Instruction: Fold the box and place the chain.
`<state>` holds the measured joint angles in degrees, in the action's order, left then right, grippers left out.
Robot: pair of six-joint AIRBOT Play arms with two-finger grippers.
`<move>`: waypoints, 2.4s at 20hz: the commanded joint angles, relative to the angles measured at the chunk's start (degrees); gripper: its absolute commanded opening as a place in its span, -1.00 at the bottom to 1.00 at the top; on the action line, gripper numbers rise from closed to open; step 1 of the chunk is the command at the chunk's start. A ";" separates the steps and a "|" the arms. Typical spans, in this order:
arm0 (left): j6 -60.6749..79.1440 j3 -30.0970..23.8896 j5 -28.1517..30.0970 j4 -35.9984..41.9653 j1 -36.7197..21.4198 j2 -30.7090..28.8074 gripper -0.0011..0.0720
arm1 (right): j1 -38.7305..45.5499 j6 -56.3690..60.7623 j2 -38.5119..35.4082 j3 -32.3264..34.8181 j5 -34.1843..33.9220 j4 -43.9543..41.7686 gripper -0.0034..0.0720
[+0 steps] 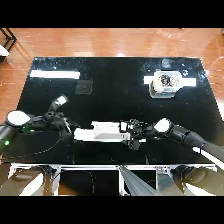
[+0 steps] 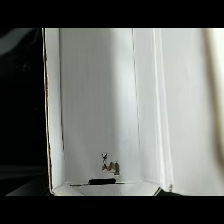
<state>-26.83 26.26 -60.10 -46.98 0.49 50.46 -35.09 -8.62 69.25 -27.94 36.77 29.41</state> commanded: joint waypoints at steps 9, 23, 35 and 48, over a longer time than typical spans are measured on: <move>-40.17 -2.05 -1.92 -2.82 -9.81 8.72 -0.90 | -0.04 -0.04 0.02 -0.02 0.09 0.02 -0.12; -39.47 -0.96 -0.59 8.72 5.97 16.59 0.15 | -0.04 -0.04 0.02 -0.02 0.07 0.02 -0.12; -39.39 0.94 -8.44 8.70 4.00 15.37 0.76 | -0.04 -0.04 0.02 -0.02 0.07 0.02 -0.12; -46.38 0.94 5.40 13.55 18.27 11.02 0.73 | -0.04 -0.04 0.02 -0.02 0.07 0.02 -0.12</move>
<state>-69.47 27.16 -59.77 -33.93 14.94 62.50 -35.09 -8.67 69.25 -27.94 36.82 29.45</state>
